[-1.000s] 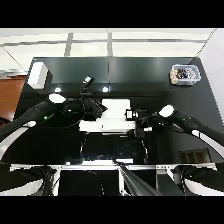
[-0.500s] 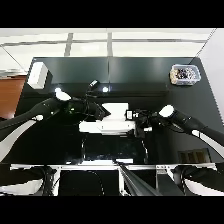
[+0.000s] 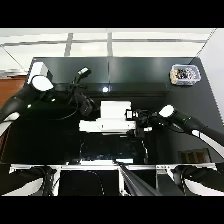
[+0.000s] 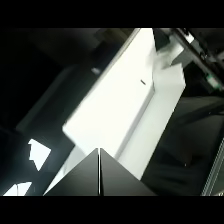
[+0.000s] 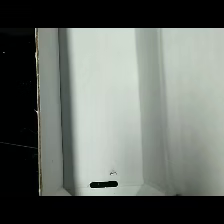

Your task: Fold the box and place the chain.

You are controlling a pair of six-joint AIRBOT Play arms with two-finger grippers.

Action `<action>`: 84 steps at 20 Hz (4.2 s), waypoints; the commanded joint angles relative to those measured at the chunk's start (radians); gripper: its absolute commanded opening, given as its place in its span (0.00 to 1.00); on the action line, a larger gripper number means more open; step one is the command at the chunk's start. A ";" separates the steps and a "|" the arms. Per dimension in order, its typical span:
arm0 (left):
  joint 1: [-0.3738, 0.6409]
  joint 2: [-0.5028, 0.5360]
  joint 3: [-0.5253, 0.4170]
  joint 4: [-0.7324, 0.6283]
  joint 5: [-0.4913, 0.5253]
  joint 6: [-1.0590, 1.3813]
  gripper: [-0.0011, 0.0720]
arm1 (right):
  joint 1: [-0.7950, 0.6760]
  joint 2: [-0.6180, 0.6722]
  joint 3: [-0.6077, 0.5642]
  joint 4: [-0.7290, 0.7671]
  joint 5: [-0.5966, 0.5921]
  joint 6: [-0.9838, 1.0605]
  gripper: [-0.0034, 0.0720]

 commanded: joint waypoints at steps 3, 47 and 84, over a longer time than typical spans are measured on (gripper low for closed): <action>0.001 0.116 -0.183 0.146 -0.002 0.287 0.20 | 0.001 0.000 0.000 0.000 0.001 0.000 0.36; -0.208 -0.083 -0.204 -0.076 0.259 0.560 0.47 | 0.001 0.000 0.000 0.000 0.001 0.000 0.36; 0.229 -0.204 -0.303 -0.203 -0.095 -0.300 0.05 | 0.001 0.000 0.000 0.000 0.001 0.000 0.36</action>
